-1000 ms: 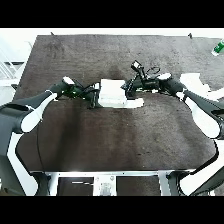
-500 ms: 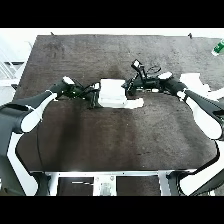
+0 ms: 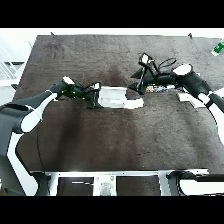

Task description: Fold the box and place the chain.

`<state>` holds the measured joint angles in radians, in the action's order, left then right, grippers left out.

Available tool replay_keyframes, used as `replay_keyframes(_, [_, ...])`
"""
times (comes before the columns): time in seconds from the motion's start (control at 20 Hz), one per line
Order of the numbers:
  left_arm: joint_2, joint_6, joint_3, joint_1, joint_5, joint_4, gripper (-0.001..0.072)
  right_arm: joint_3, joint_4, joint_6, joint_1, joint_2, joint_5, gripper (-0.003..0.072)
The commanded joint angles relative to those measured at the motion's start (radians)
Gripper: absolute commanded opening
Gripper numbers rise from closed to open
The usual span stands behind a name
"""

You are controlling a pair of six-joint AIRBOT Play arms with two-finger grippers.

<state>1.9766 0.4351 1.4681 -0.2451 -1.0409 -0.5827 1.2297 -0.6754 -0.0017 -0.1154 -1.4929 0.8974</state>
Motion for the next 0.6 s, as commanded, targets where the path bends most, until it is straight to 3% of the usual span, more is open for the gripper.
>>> replay_keyframes(0.0, [-0.001, 0.0, 0.0, -0.001, 0.002, 0.0, 0.0399, -0.063, -0.127, -0.044, 0.007, 0.01, 0.004, 0.0585])
replay_keyframes(0.55, [-0.001, 0.0, 0.0, -0.001, 0.003, 0.0, 0.0399, -0.085, -0.15, -0.206, -0.055, -0.105, 0.004, 0.0584])
